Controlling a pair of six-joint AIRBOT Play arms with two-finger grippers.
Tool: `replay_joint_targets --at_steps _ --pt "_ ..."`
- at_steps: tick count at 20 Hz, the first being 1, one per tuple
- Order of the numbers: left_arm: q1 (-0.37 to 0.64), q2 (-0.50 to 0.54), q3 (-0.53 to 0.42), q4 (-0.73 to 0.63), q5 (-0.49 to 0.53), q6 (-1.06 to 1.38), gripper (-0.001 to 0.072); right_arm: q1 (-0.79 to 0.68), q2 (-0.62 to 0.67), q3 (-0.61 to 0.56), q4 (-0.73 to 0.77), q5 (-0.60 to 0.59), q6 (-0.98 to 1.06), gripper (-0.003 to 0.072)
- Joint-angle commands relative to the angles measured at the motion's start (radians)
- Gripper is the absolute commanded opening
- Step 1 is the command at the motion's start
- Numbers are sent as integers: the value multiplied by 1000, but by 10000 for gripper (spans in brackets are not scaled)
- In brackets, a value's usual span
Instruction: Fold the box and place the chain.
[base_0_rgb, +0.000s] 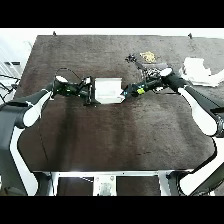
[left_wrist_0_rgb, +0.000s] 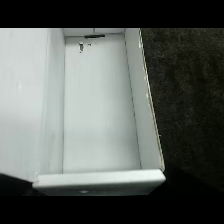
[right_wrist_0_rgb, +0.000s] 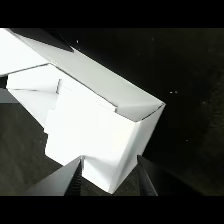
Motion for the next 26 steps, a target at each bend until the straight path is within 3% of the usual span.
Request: replay_joint_targets --at_steps 1,10,18,26 --pt "1 0 0 0 0 0 530 25 1 29 -40 -1 49 408" --pt "1 0 0 0 0 0 531 121 1 121 -315 -12 296 439" --pt "1 0 0 0 -1 0 531 185 1 134 -373 -65 404 438" --pt "1 0 0 0 -2 0 531 245 0 146 -649 -91 618 439"
